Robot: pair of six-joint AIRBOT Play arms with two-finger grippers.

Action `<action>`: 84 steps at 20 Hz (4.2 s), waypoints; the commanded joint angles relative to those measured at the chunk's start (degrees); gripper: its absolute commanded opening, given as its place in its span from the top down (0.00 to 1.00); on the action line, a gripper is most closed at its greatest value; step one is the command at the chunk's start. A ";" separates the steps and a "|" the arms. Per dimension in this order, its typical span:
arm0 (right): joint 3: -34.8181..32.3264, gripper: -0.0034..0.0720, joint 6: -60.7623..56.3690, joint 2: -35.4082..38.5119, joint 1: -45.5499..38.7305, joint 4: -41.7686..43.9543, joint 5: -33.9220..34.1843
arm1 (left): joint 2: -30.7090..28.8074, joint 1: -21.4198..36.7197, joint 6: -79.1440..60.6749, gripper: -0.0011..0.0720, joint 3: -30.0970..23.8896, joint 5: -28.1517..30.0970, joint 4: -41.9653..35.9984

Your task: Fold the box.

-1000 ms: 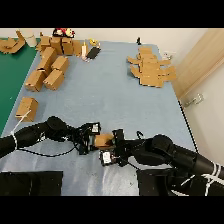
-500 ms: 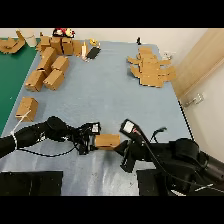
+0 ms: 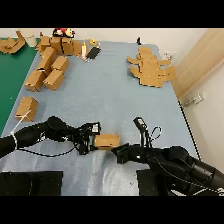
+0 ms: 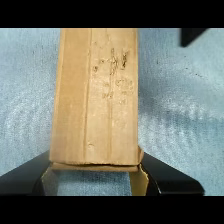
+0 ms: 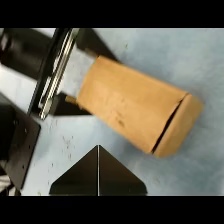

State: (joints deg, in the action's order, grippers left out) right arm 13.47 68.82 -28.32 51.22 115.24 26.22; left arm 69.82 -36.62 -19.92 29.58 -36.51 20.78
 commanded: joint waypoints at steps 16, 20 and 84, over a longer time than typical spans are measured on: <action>-0.94 0.95 -1.75 -2.82 -5.57 0.46 -0.57 | -0.04 0.04 -0.02 0.32 0.00 0.00 0.00; -0.94 0.95 -1.77 -4.02 -5.57 0.50 -0.28 | -0.04 0.04 0.00 0.32 0.00 0.00 0.00; 26.80 0.95 -23.76 -22.12 -17.99 -33.59 35.15 | -0.44 0.31 7.17 0.32 0.13 4.55 -1.73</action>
State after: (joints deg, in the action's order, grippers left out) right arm 39.75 45.28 -49.98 33.21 82.50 60.53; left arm 69.65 -36.49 -17.69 29.65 -35.11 19.14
